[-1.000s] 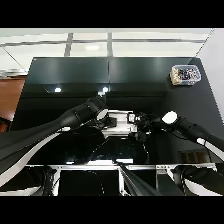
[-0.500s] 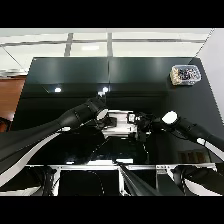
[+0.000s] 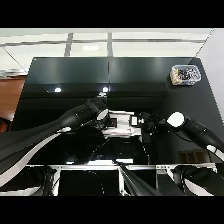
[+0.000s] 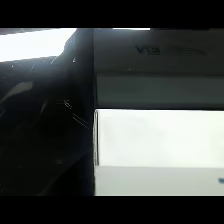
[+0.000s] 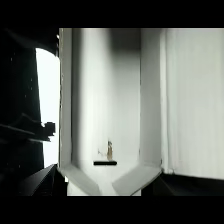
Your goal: Fold the box and place the chain.
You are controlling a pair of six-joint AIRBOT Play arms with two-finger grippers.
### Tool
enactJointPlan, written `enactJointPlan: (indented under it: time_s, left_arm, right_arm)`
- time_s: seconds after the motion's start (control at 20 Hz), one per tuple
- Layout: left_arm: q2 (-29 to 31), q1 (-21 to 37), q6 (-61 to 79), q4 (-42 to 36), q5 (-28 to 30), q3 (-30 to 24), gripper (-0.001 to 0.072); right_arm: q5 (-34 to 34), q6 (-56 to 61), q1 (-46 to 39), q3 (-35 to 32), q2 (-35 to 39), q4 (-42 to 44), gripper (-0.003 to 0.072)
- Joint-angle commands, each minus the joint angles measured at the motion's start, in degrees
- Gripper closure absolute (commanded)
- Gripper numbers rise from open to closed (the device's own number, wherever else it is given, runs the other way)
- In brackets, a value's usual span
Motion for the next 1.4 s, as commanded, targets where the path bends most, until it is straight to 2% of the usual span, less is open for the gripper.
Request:
enactJointPlan:
  time_s: [0.0,0.25,0.3,0.35,0.5,0.55,0.6,0.8,0.85,1.35]
  left_arm:
    - [0.04,-0.02,0.68,0.04,-0.04,0.04,0.068]
    - [0.04,0.07,0.28,0.04,0.46,0.04,0.068]
    - [0.04,0.07,0.26,0.04,0.46,0.04,0.068]
    - [0.04,0.07,0.28,0.04,0.46,0.04,0.068]
    - [0.04,0.07,0.28,0.04,0.28,0.04,0.068]
    - [0.04,0.07,0.26,0.04,0.26,0.04,0.068]
    - [0.04,0.07,0.28,0.04,0.28,0.04,0.068]
    - [0.04,0.07,0.26,-0.04,0.39,0.04,0.0679]
    - [0.04,0.07,0.26,-0.17,0.48,0.04,0.0679]
    - [0.04,0.04,0.28,-0.17,0.42,0.04,0.0679]
  right_arm:
    - [-0.79,0.02,0.02,0.04,2.12,-4.94,-0.0032]
    - [-0.85,-6.84,0.02,0.04,1.25,-3.8,-0.003]
    - [-0.92,-8.09,0.02,0.04,1.03,-3.8,0.0087]
    - [-0.94,-8.55,0.02,0.04,0.87,-3.78,0.0145]
    - [-0.85,-8.26,0.02,0.04,0.52,-0.5,0.0148]
    - [-0.83,-6.4,0.02,0.04,0.5,0.76,0.0288]
    - [-0.76,-4.55,0.02,0.04,0.5,0.94,0.0374]
    - [-0.85,0.2,0.02,0.04,0.5,1.79,0.039]
    - [-0.85,0.26,0.02,0.04,0.5,1.81,0.0454]
    - [-1.68,4.22,0.02,0.0,-3.3,14.05,0.0453]
